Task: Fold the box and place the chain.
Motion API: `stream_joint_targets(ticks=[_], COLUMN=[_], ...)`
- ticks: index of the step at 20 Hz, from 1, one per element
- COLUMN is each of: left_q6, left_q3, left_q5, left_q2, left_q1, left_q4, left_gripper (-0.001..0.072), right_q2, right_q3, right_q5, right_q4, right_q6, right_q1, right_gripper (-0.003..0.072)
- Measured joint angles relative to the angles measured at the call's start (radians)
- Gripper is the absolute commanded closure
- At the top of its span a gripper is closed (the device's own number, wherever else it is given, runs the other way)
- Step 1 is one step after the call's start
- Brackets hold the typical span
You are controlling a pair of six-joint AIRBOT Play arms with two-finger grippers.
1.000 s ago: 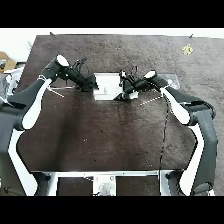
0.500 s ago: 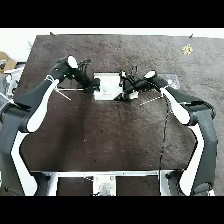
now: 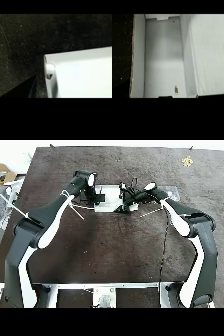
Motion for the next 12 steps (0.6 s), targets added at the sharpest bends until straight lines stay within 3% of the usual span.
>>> stream_joint_targets(ticks=[11,12], left_q6=[-0.08,-0.085], left_q3=[0.034,0.034], left_q5=[-0.027,-0.027], left_q2=[-0.041,-0.043], left_q1=[-0.018,-0.023], left_q4=[0.043,0.045], left_gripper=[0.0446,0.0543], right_q2=[0.0,0.0], right_q3=[0.0,0.0], right_q5=[0.0,0.0], right_q4=[0.0,0.0], right_q6=[0.0,0.0], right_q1=[0.0,0.0], right_gripper=[0.0178,0.0178])
